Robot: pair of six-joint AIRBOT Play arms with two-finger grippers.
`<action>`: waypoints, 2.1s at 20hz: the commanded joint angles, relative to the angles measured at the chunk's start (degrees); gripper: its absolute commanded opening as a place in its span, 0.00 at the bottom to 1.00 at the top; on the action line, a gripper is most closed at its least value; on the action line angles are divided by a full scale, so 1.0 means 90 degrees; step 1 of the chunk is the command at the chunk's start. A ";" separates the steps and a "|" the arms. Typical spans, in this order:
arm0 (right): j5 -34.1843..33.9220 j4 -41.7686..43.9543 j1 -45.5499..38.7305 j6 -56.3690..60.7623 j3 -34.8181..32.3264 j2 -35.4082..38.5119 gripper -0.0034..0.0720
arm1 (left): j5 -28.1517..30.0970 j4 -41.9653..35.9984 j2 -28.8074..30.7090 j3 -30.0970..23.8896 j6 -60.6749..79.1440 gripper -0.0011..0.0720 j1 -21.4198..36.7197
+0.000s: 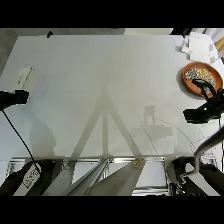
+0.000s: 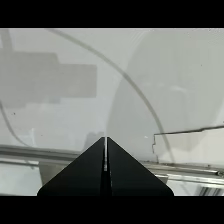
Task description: Fold the box and place the chain.
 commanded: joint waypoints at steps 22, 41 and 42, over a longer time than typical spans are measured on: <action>0.0002 0.0002 -0.0005 0.0002 0.0002 0.0005 0.07 | -0.0425 0.0644 -0.1455 -0.0022 -0.0102 0.76 0.0015; 0.0002 0.0002 -0.0005 0.0002 0.0002 0.0005 0.07 | -0.0882 0.0797 0.0243 -0.0022 -0.0107 0.97 -0.0206; 0.0002 0.0002 -0.0005 0.0002 0.0002 0.0005 0.07 | -0.1022 0.0799 0.0406 -0.0022 -0.0104 0.97 -0.0311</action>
